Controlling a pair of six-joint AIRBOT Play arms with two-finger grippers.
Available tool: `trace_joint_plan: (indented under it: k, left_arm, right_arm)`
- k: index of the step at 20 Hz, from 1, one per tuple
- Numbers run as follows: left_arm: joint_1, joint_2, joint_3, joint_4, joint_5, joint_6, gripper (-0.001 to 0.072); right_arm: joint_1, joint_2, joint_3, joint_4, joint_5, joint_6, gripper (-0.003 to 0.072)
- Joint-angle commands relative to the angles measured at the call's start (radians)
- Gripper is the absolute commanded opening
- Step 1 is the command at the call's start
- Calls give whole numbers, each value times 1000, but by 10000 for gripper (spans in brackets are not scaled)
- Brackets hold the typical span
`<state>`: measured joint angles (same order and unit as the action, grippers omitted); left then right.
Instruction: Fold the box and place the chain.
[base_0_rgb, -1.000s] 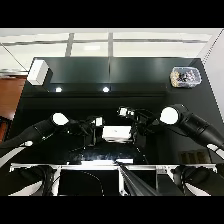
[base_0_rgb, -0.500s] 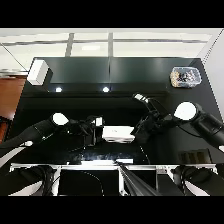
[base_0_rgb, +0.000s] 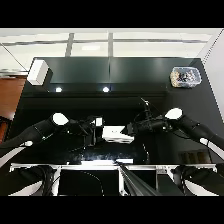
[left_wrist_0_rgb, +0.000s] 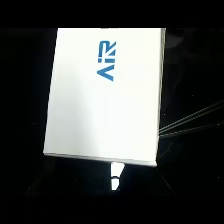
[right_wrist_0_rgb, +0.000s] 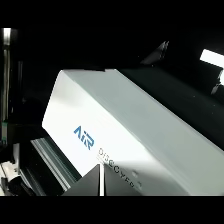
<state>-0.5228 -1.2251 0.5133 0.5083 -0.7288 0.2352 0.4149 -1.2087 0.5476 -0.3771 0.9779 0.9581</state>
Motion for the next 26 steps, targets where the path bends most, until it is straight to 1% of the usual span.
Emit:
trace_joint_plan:
  k: [1,5,7,10,12,13,14,15,16,18,19,21,23,25,26]
  left_arm:
    - [0,0,1,0,0,0,462]
    - [0,0,1,0,0,0,462]
    - [0,0,1,-1,0,0,462]
    - [0,0,1,-1,0,0,463]
    - [2,1,1,0,5,0,465]
    - [2,4,1,0,10,0,515]
    - [2,10,1,0,12,-1,636]
    - [2,18,3,3,12,-12,709]
    - [2,29,3,9,12,-32,709]
    - [6,63,3,64,12,-93,709]
    - [8,89,3,116,11,-144,709]
    - [9,153,3,249,8,-282,710]
    - [10,227,5,372,-23,-417,709]
    - [19,289,12,377,-82,-506,709]
    - [18,312,20,371,-112,-507,709]
  right_arm:
    - [-1,-45,-5,-1,-30,0,47]
    - [-1,-45,-4,-1,-33,-1,47]
    - [-2,-38,-1,1,-8,-14,47]
    - [-24,13,60,-17,101,-34,47]
    - [-81,69,122,-55,187,-17,47]
    - [-121,101,147,-54,229,-15,47]
    - [-168,137,173,-54,269,-10,47]
    - [-216,169,191,-54,295,-3,47]
    - [-266,200,205,-54,316,2,47]
    - [-362,245,214,-54,347,3,47]
    - [-402,259,214,-61,361,3,47]
    - [-467,271,214,-80,390,3,47]
    - [-502,271,214,-111,385,2,47]
    - [-513,271,214,-128,369,-2,47]
    - [-513,271,214,-134,359,-4,47]
